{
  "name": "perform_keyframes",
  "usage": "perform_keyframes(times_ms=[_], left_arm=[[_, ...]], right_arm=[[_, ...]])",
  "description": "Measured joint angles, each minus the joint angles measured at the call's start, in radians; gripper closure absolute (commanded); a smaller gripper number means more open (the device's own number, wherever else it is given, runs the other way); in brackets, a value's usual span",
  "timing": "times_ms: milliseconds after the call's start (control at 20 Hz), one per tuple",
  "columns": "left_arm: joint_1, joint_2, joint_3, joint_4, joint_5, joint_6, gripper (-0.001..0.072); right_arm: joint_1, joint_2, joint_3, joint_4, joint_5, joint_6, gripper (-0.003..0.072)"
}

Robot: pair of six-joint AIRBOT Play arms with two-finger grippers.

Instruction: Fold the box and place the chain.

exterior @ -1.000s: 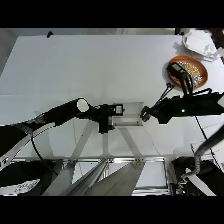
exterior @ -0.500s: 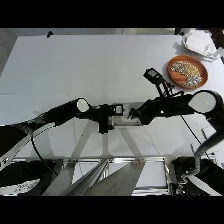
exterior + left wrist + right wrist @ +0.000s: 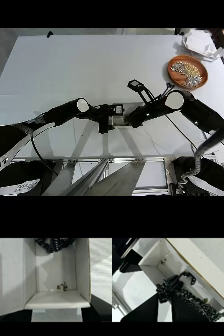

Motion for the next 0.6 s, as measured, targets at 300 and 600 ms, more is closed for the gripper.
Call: perform_keyframes(times_ms=[300, 600], left_arm=[[0.0, 0.0, 0.0, 0.0, 0.0, 0.0, 0.0439], [0.0, 0.0, 0.0, 0.0, 0.0, 0.0, 0.0439]], right_arm=[[-0.003, 0.002, 0.0, -0.029, 0.036, 0.043, 0.0485], [-0.152, 0.124, 0.002, -0.093, 0.072, 0.05, 0.0485]])
